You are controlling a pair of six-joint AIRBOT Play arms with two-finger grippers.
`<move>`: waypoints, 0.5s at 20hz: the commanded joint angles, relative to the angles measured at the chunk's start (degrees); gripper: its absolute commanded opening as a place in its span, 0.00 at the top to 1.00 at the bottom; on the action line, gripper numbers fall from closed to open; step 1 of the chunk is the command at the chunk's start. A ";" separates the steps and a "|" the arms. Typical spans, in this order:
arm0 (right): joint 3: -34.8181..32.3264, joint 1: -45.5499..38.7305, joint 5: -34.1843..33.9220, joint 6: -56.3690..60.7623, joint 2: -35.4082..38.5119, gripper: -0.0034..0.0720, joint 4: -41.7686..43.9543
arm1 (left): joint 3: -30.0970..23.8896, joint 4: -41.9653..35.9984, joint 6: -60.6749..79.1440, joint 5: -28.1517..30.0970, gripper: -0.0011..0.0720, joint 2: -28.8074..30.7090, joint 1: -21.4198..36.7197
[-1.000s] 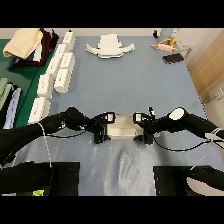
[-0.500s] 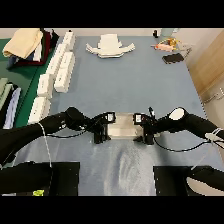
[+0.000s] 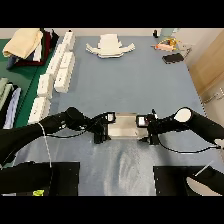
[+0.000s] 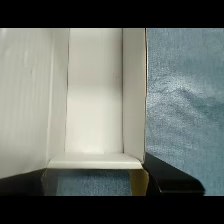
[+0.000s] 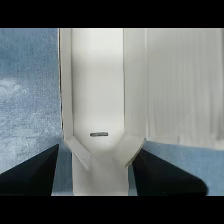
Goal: Fold the box.
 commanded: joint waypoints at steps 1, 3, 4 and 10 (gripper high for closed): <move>0.07 -0.04 2.71 12.26 5.16 0.00 -8.76 | 0.00 0.04 0.09 -0.07 0.30 0.04 0.07; 0.07 -0.02 5.22 18.78 8.31 0.00 -10.03 | 0.00 0.02 0.09 -0.07 0.30 0.04 0.07; 0.07 -0.02 6.08 22.03 9.68 0.01 -8.76 | 0.00 0.04 0.09 -0.07 0.30 0.04 0.07; 0.07 0.02 10.73 56.22 16.06 0.01 11.32 | 0.00 0.02 0.09 -0.07 0.30 0.04 0.07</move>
